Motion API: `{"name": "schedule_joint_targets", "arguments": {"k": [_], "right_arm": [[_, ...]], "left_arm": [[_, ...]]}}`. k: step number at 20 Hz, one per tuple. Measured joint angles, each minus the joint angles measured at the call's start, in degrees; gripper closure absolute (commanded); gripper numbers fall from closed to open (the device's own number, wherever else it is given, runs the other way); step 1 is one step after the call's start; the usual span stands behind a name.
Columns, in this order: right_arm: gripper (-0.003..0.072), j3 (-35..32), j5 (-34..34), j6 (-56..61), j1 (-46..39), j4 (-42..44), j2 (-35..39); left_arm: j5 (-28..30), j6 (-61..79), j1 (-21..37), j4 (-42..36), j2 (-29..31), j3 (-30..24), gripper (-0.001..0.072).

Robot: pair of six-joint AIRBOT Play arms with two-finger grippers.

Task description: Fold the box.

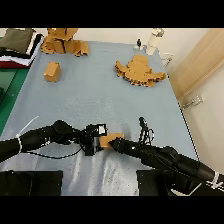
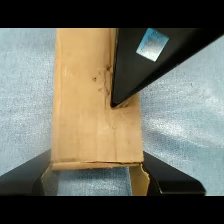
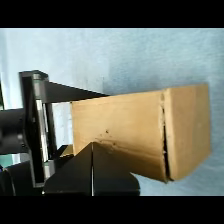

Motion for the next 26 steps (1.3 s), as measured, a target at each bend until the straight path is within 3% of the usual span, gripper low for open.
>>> {"name": "schedule_joint_targets", "arguments": {"k": [6,13,19,22,26], "right_arm": [[0.0688,0.00,0.13,-0.02,0.00,-1.16,-2.71],[0.0688,1.90,-5.11,0.63,-1.57,-10.58,10.16],[0.0686,7.04,-32.41,12.15,-9.86,-37.24,16.04],[0.0686,8.68,-41.77,14.29,-12.90,-42.49,15.93],[0.0685,9.44,-46.58,16.76,-14.47,-43.82,15.69]], "left_arm": [[0.02,0.02,0.00,0.00,0.00,0.00,0.0206],[-0.02,0.04,0.00,0.02,0.00,0.00,0.0206],[-0.02,0.04,0.00,0.02,0.00,0.00,0.0206],[-0.02,0.04,0.00,0.02,0.00,0.00,0.0206],[-0.02,0.04,0.00,0.02,0.00,0.00,0.0207]]}}
